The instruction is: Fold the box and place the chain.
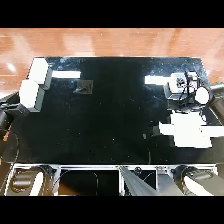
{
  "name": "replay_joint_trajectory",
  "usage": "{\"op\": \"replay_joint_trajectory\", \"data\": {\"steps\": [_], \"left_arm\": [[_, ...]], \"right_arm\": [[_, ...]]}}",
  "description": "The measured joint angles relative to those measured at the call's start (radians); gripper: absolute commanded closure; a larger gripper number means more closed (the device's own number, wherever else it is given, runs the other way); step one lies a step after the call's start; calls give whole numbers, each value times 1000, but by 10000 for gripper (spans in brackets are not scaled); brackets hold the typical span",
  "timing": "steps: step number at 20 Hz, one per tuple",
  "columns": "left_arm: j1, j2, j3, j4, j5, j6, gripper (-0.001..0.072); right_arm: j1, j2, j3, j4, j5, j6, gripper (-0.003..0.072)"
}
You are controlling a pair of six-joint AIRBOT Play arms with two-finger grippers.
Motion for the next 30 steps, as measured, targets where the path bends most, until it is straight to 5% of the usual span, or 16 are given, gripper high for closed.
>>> {"op": "replay_joint_trajectory", "data": {"steps": [14,19,23,30], "left_arm": [[0,-1,0,0,0,0,685],[-6,-31,1,-10,-100,0,684],[-40,-194,50,-19,-44,5,684],[-92,-476,308,-82,74,8,683]], "right_arm": [[0,0,0,0,0,0,658],[0,0,0,1,-6,0,658],[0,0,0,3,-88,0,658],[0,0,0,3,-169,0,657]]}}
